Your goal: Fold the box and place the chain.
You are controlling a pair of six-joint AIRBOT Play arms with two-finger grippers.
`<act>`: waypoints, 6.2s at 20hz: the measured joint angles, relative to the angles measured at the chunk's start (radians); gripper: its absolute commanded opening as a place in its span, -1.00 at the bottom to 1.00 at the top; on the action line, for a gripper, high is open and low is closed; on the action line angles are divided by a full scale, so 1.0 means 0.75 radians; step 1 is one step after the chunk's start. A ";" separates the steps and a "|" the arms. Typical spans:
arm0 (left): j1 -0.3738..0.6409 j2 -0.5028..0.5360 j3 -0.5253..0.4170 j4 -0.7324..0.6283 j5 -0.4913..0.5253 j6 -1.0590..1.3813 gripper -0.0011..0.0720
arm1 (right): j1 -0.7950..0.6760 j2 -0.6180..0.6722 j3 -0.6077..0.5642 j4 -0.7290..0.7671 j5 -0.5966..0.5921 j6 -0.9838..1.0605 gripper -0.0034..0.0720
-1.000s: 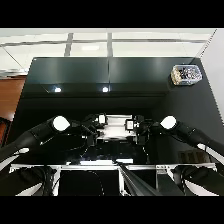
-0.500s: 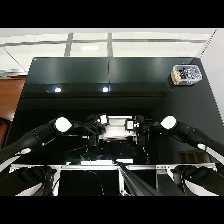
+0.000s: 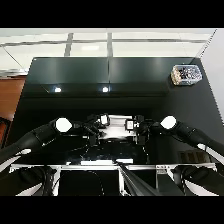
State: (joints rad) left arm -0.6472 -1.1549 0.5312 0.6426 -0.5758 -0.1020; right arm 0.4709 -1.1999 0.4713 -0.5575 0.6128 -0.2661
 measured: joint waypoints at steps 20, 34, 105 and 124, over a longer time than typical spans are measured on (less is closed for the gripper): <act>0.644 0.414 -0.039 0.486 -0.480 -1.333 -0.90 | 0.000 0.000 -0.001 -0.001 0.000 -0.001 -0.29; 0.738 -0.129 -0.144 -0.098 -0.553 -1.325 -0.90 | 0.000 0.000 0.000 -0.001 0.001 0.000 -0.29; -0.043 -0.145 0.349 0.700 -0.410 -2.261 0.24 | 0.000 0.000 0.000 -0.001 0.001 0.000 -0.29; -0.238 -0.354 0.609 1.075 -0.632 -2.915 0.11 | 0.000 0.000 0.000 0.000 0.001 0.000 -0.29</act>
State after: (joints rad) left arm -0.8257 -1.4204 0.9882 1.4487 -1.0496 -2.2887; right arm 0.4709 -1.1999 0.4713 -0.5575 0.6132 -0.2661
